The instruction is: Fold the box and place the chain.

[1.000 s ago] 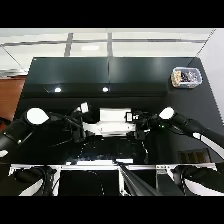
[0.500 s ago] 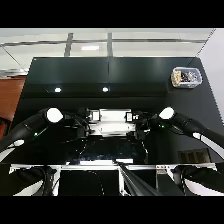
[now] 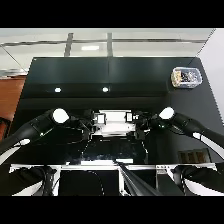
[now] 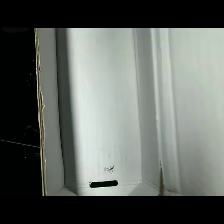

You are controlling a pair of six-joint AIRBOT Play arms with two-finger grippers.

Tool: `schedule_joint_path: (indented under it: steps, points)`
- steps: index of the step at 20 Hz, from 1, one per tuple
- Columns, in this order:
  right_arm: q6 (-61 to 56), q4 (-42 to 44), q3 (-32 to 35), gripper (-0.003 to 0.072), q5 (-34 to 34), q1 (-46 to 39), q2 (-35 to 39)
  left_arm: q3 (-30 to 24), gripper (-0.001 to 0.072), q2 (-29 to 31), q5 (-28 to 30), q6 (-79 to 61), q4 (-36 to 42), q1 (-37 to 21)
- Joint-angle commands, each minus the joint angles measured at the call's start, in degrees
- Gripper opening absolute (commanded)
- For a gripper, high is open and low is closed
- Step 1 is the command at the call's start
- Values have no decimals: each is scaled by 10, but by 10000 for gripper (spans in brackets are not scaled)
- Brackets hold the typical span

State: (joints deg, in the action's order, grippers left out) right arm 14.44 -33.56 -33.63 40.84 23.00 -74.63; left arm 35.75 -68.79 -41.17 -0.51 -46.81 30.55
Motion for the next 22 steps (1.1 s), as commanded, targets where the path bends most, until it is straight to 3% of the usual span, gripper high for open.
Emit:
schedule_joint_path:
  steps: [1, 5, 9, 10, 11, 12, 13, 14, 15, 16, 18, 19, 20, 22]
  points:
    - [0, 0, 0, 355, 0, 0, 0, 1, 156, -14, 4, 9, 74, 2]
    - [0, 0, 0, 356, 0, 0, 0, 0, 159, -36, 7, 9, 151, 2]
    - [0, 0, 0, 356, 0, 0, 0, 0, 162, -52, 3, 9, 154, 2]
    - [0, 0, 0, 356, 0, 0, 0, 0, 138, -53, 3, 9, 154, 3]
    - [0, 0, 0, 356, 0, 0, 0, 1, 40, -52, 1, 9, 154, 3]
    - [0, 0, 0, 356, 0, 0, 0, 1, 32, -52, 0, 10, 154, 3]
    - [0, 0, 0, 356, 0, 0, 0, 0, 115, -52, 0, 10, 155, 3]
    - [0, 0, 0, 356, 0, 0, 0, 0, 353, -52, 1, 10, 163, 3]
    - [0, 0, 0, 356, 0, 0, 0, 2, 354, -52, 0, 15, 163, 3]
    - [0, 0, 0, 356, 0, 0, 0, 5, 190, -51, -3, 19, 155, 3]
    - [0, 0, 0, 356, 0, 0, 0, 11, 229, -50, -24, 23, 149, 2]
    - [0, 0, 0, 356, 0, 0, 0, 21, 188, -44, -52, 32, 117, -4]
    - [0, 0, 0, 356, 0, 0, 0, 36, 31, -32, -91, 83, 71, -18]
    - [0, 0, 0, 356, 0, 0, 0, 57, 27, 4, -153, 247, 0, -55]
